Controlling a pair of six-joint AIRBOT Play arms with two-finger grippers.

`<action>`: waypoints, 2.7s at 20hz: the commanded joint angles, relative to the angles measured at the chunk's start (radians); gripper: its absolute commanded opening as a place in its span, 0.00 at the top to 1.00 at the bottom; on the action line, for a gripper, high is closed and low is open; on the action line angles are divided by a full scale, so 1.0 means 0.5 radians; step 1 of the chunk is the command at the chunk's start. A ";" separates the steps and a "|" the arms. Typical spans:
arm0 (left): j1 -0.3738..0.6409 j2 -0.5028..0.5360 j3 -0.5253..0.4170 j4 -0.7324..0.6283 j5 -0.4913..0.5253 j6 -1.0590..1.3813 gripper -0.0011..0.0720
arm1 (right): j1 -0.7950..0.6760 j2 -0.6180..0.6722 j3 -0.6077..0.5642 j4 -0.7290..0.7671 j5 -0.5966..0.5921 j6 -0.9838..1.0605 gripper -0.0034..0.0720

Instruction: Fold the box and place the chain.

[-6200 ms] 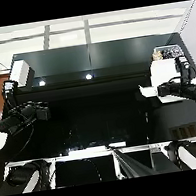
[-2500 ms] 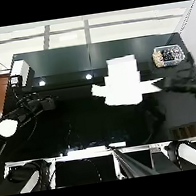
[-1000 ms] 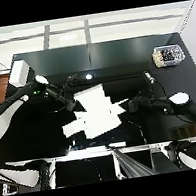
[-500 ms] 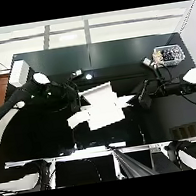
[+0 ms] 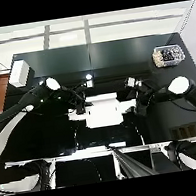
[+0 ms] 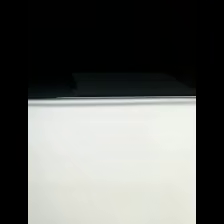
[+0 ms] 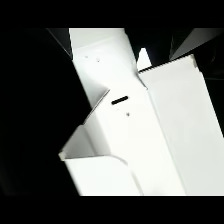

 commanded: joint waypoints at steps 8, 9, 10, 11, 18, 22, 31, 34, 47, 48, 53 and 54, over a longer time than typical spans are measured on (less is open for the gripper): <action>-0.009 -0.008 -0.002 0.034 0.035 0.009 0.95 | 0.357 -0.012 -0.337 -0.024 -0.436 -0.227 0.02; -0.009 -0.008 -0.002 0.034 0.037 0.010 0.95 | 0.387 -0.013 -0.356 -0.011 -0.516 -0.225 0.02; -0.009 -0.008 -0.002 0.034 0.039 0.010 0.95 | 0.420 -0.014 -0.372 0.025 -0.599 -0.226 0.02; -0.009 -0.008 -0.002 0.034 0.039 0.010 0.95 | 0.449 -0.022 -0.381 0.076 -0.657 -0.226 0.02; -0.009 -0.008 -0.002 0.034 0.037 0.009 0.95 | 0.640 -0.108 -0.355 0.284 -1.095 -0.226 0.02; -0.009 -0.008 -0.002 0.034 0.038 0.010 0.95 | 0.587 -0.104 -0.154 0.099 -0.819 -0.227 0.02; -0.009 -0.008 -0.002 0.025 0.038 0.009 0.95 | 0.331 -0.140 -0.085 0.159 -0.716 -0.363 0.02; -0.009 -0.008 -0.002 -0.028 0.040 0.010 0.95 | 0.330 -0.224 -0.083 0.543 -0.715 -0.792 0.02; -0.013 -0.008 -0.002 -0.027 0.040 0.009 0.95 | 0.169 -0.512 -0.083 0.819 -0.415 -1.213 0.02; -0.013 -0.008 -0.002 -0.027 0.040 0.009 0.95 | 0.194 -0.512 -0.083 0.732 -0.417 -1.209 0.02; -0.018 -0.010 -0.003 -0.027 0.043 -0.019 0.95 | 0.204 -0.517 -0.083 0.678 -0.460 -1.180 0.02; -0.018 -0.010 -0.003 -0.027 0.043 -0.019 0.95 | 0.204 -0.523 -0.083 0.678 -0.461 -1.180 0.02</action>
